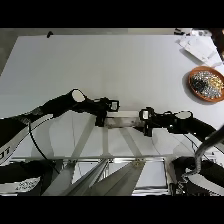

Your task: Fold the box and place the chain.

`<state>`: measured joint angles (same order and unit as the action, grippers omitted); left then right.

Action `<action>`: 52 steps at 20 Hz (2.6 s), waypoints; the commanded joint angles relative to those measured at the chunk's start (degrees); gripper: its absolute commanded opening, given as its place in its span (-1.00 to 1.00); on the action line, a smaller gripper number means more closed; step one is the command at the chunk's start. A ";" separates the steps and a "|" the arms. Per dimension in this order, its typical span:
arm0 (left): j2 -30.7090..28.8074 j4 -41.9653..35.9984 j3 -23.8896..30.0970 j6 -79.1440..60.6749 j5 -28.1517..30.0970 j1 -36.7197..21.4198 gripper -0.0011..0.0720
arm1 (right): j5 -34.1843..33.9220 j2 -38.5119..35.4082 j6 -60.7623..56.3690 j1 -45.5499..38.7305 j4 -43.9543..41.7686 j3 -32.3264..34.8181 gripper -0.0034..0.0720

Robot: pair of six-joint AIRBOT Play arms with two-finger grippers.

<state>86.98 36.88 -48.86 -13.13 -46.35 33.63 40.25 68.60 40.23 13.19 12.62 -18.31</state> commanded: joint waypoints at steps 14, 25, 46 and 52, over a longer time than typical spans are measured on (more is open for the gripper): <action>-0.02 0.00 -0.02 -0.15 -0.24 0.02 -0.94 | 9.18 4.70 -9.27 0.02 6.80 -5.57 0.99; -0.02 0.00 -0.02 -0.13 -0.24 0.02 -0.94 | 11.13 5.60 -9.84 -2.49 12.04 -7.63 0.79; -0.02 0.00 -0.02 -0.13 -0.61 0.02 -0.94 | 8.35 8.68 -5.20 0.79 7.08 -7.76 0.16; -0.02 0.00 -0.02 -0.13 -0.61 0.02 -0.94 | 7.43 8.68 -5.55 0.79 8.37 -7.76 -0.04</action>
<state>86.96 36.91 -48.86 -13.28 -47.00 33.65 48.40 77.23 34.96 13.91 20.34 -26.06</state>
